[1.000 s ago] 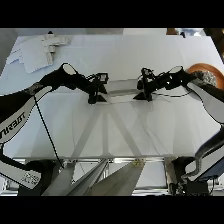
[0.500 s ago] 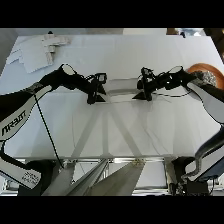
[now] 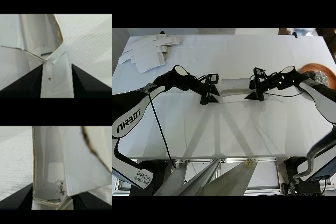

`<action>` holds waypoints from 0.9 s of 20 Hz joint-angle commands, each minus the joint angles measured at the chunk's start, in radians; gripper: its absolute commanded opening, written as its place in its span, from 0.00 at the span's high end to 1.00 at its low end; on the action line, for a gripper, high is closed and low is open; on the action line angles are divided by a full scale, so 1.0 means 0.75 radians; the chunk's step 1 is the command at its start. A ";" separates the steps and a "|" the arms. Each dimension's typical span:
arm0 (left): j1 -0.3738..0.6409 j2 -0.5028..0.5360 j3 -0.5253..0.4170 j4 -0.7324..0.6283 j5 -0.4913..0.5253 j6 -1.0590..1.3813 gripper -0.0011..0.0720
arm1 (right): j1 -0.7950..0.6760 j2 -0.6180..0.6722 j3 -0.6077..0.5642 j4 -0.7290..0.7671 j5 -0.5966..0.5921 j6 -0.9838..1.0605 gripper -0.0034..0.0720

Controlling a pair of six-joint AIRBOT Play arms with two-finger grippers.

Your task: Fold the box and place the chain.

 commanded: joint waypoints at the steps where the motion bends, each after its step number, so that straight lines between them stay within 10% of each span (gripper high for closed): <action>1: 0.000 -0.001 -0.001 -0.023 0.003 0.042 0.49 | -0.001 -0.001 0.001 0.000 0.001 -0.001 0.42; 3: 0.001 -0.001 -0.001 -0.022 0.035 0.050 0.68 | -0.001 -0.001 0.001 0.000 0.001 -0.001 0.42; 18: -0.001 -0.002 -0.001 -0.105 0.073 0.051 0.89 | -0.001 -0.001 0.001 0.000 0.001 -0.001 0.42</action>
